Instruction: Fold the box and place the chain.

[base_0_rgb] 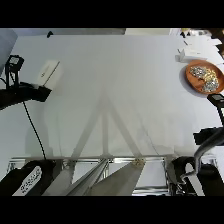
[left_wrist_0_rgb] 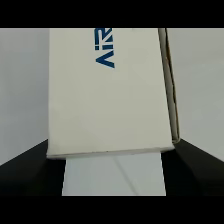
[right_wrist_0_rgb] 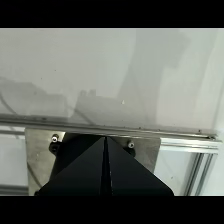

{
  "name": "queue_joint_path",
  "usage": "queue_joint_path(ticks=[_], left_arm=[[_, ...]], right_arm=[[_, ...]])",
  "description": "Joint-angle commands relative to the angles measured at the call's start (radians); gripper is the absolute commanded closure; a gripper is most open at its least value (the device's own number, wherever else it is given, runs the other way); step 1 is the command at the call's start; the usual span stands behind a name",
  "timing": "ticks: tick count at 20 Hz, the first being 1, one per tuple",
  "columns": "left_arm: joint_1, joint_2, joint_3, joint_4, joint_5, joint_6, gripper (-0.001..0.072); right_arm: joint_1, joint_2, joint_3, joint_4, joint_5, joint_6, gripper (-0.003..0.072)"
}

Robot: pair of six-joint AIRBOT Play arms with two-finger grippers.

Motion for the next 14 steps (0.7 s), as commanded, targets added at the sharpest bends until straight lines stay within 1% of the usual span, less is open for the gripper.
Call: queue_joint_path(ticks=[1, 5, 6, 7, 8, 9, 10, 12, 13, 14], left_arm=[[0.037, -0.09, 0.0, 0.056, -0.026, -0.064, 0.0698], [0.037, -0.18, 0.0, 0.064, -0.04, -0.064, 0.0692], [0.037, -0.195, 0.0, 0.064, -0.044, -0.065, 0.0631], [0.037, -0.202, 0.0, 0.064, -0.047, -0.066, 0.0527], [0.037, -0.206, 0.0, 0.066, -0.052, -0.08, 0.0443], [0.037, -0.206, 0.0, 0.079, -0.058, -0.093, 0.0414], [0.036, -0.206, 0.0, 0.103, -0.067, -0.111, 0.041], [0.036, -0.206, 0.0, 0.146, -0.078, -0.161, 0.0237], [0.036, -0.206, 0.0, 0.163, -0.08, -0.189, 0.0191], [0.036, -0.206, 0.0, 0.175, -0.086, -0.209, 0.0192]], right_arm=[[-0.001, 0.001, 0.0, 0.0, 0.0, 0.0, 0.0667], [-0.001, 0.001, 0.0, 0.0, 0.0, 0.0, 0.0667], [-0.001, 0.001, 0.0, 0.0, 0.0, 0.0, 0.0667], [-0.001, 0.001, 0.0, 0.0, 0.0, 0.0, 0.0667], [-0.001, 0.001, 0.0, 0.0, 0.0, 0.0, 0.0667], [-0.001, 0.001, 0.0, 0.0, 0.0, 0.0, 0.0667], [-0.001, 0.001, 0.0, 0.0, 0.0, 0.0, 0.0667], [-0.001, 0.001, 0.0, 0.0, 0.0, 0.0, 0.0667], [-0.001, 0.001, 0.0, 0.0, 0.0, 0.0, 0.0667], [-0.001, 0.001, 0.0, 0.0, 0.0, 0.0, 0.0667]])
